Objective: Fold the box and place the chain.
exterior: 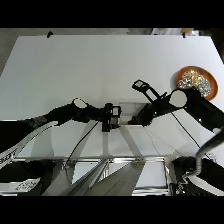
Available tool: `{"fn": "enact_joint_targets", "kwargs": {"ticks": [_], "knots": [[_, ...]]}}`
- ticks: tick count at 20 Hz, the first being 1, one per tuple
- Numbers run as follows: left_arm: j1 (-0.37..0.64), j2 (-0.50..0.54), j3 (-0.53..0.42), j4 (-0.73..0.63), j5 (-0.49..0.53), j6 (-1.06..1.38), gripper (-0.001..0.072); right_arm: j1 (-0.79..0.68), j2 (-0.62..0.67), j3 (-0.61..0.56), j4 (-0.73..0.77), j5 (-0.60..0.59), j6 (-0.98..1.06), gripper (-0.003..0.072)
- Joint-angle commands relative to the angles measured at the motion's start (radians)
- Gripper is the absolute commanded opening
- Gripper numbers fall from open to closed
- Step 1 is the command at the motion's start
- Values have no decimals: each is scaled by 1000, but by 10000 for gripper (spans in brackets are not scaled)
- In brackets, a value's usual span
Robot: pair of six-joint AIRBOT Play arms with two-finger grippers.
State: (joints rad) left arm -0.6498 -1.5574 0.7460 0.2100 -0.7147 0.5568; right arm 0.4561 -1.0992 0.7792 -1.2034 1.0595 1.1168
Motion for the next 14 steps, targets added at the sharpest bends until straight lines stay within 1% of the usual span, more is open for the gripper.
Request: {"fn": "enact_joint_targets", "kwargs": {"ticks": [1,4,5,6,8,10,12,14], "knots": [[0,0,0,0,0,0,103,18,47,15,-127,91,159,177],[0,0,0,0,0,0,103,-11,198,30,-319,221,317,155],[0,0,0,0,0,0,103,-43,235,30,-364,257,349,113],[0,0,0,0,0,0,103,-92,258,30,-406,287,372,57],[0,0,0,0,0,0,103,-216,245,30,-442,322,405,54],[0,0,0,0,0,0,103,-324,203,30,-433,326,433,58],[0,0,0,0,0,0,103,-371,171,30,-443,340,440,59],[0,0,0,0,0,0,103,-372,157,30,-437,338,440,59]]}}
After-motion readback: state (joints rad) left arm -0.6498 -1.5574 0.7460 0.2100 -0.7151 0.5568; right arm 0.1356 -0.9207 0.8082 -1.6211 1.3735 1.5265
